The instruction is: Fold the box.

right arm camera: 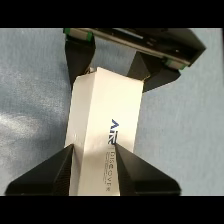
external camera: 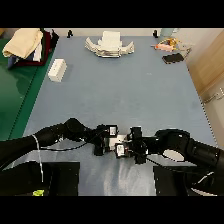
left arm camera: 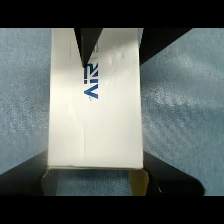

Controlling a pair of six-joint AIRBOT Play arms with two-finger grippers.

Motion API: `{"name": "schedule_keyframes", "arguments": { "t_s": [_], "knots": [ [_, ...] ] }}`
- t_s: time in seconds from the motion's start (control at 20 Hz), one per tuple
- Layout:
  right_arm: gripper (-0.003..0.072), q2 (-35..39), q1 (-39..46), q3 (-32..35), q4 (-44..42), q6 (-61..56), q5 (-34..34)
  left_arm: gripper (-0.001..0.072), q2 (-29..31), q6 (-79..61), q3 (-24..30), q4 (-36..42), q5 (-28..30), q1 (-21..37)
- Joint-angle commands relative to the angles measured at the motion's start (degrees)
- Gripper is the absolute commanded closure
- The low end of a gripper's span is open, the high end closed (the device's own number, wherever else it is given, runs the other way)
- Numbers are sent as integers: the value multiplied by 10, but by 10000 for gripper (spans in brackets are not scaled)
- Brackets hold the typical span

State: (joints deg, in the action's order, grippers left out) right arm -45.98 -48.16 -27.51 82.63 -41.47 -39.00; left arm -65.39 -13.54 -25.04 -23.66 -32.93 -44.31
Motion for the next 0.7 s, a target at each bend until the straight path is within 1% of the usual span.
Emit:
{"name": "schedule_keyframes", "arguments": {
  "t_s": [0.0, 0.1, 0.25, 0.4, 0.65],
  "knots": [
    [371, 18, -2, 0, 1, 0, -2, 208, 0, -1, 0, -1, -1, 0],
    [306, 31, -2, 0, -1, 0, -2, 208, 0, -1, 0, -1, -1, 0],
    [306, 50, -2, 0, -1, 0, 3, 208, 0, -1, 0, -1, -1, 0],
    [307, 53, -2, 0, 6, 0, 10, 207, 0, -1, 0, -1, -1, 0],
    [308, 53, -1, -1, 42, -1, 50, 208, 0, -1, 0, -1, -1, 0]
  ]
}}
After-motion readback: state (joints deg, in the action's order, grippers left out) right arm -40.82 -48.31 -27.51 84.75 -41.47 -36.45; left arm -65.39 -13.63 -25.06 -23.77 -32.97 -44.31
